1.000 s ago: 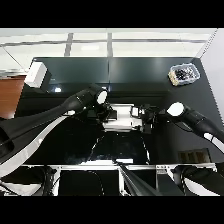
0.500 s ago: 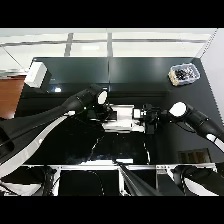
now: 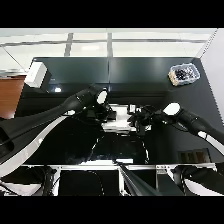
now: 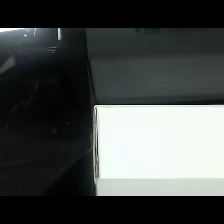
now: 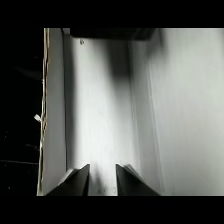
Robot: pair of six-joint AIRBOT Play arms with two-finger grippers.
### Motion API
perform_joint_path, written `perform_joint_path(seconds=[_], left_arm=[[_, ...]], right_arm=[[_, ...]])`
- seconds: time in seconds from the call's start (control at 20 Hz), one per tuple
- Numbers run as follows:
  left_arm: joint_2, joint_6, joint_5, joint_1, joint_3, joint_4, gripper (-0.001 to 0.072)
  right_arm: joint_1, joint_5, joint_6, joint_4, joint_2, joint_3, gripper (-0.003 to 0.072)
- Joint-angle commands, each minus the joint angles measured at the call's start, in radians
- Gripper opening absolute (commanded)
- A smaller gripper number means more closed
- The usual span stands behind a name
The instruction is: Fold the box and place the chain.
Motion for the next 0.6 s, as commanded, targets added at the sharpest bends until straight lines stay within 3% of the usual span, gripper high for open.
perform_joint_path(seconds=[0.0, 0.05, 0.1, 0.15, 0.2, 0.25, 0.35, 0.45, 0.55], left_arm=[[0.0, 0.0, 0.002, 0.001, 0.0, -0.001, 0.0025], [0.0, 0.0, 0.002, 0.001, 0.0, -0.001, 0.0025], [0.0, 0.0, 0.001, 0.001, 0.0, -0.001, 0.0025], [0.0, 0.0, -0.001, 0.001, 0.0, -0.001, 0.0026], [0.0, 0.0, -0.001, 0.001, 0.0, -0.001, 0.0026], [0.0, 0.0, -0.001, 0.001, 0.0, -0.001, 0.0025], [0.0, 0.0, -0.001, 0.001, 0.0, 0.0, 0.0026], [0.0, 0.0, -0.001, 0.001, 0.0, 0.0, 0.0025], [0.0, 0.0, -0.001, 0.001, 0.0, -0.001, 0.0026]], right_arm=[[0.015, -0.035, 0.042, 0.042, -0.013, 0.0, 0.0338], [0.014, -0.037, 0.063, 0.041, -0.013, 0.0, 0.0326], [0.014, -0.035, 0.095, 0.034, -0.012, 0.0, 0.0132], [0.015, -0.037, 0.122, 0.034, -0.012, 0.0, 0.0209], [0.014, -0.037, 0.147, 0.034, -0.012, 0.0, 0.0398], [0.014, -0.037, 0.179, 0.014, -0.012, 0.0, 0.0371], [0.01, -0.033, 0.354, -0.072, 0.001, 0.002, 0.0013], [-0.027, 0.06, 0.718, -0.2, 0.052, 0.033, 0.0016], [-0.122, 0.227, 1.037, -0.349, 0.133, 0.091, 0.0016]])
